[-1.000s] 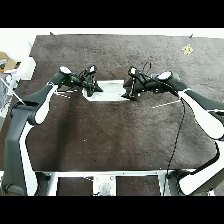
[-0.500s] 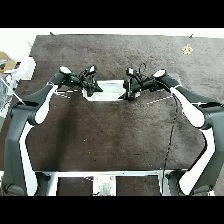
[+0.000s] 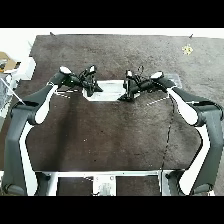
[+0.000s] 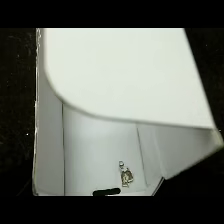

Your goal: Fold the box and place the chain.

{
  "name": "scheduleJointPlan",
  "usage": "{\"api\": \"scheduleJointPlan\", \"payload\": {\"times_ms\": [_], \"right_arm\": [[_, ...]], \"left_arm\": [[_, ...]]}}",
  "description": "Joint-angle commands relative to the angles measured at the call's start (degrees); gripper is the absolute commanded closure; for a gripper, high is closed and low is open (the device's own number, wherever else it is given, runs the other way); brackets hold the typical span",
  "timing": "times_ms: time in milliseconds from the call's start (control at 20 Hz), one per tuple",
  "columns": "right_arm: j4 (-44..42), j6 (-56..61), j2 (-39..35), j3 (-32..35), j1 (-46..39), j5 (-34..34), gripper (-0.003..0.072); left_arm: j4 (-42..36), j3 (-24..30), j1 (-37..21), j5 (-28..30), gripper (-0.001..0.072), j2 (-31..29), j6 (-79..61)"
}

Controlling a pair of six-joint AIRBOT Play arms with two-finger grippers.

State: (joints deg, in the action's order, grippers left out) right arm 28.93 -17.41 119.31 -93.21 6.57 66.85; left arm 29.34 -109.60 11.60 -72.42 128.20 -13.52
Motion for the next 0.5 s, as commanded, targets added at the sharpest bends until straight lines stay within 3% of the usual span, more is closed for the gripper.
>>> {"api": "scheduleJointPlan", "payload": {"times_ms": [0, 450], "right_arm": [[-1.03, -1.73, 0.48, -0.13, 0.04, 0.31, 0.005], [-1.18, -2.49, 0.48, -0.13, 0.04, 0.02, 0.007]], "left_arm": [[0.02, 0.02, 0.0, 0.0, 0.0699, 0.02, -0.02], [0.02, 0.02, 0.0, 0.0, 0.0699, 0.02, -0.02]]}}
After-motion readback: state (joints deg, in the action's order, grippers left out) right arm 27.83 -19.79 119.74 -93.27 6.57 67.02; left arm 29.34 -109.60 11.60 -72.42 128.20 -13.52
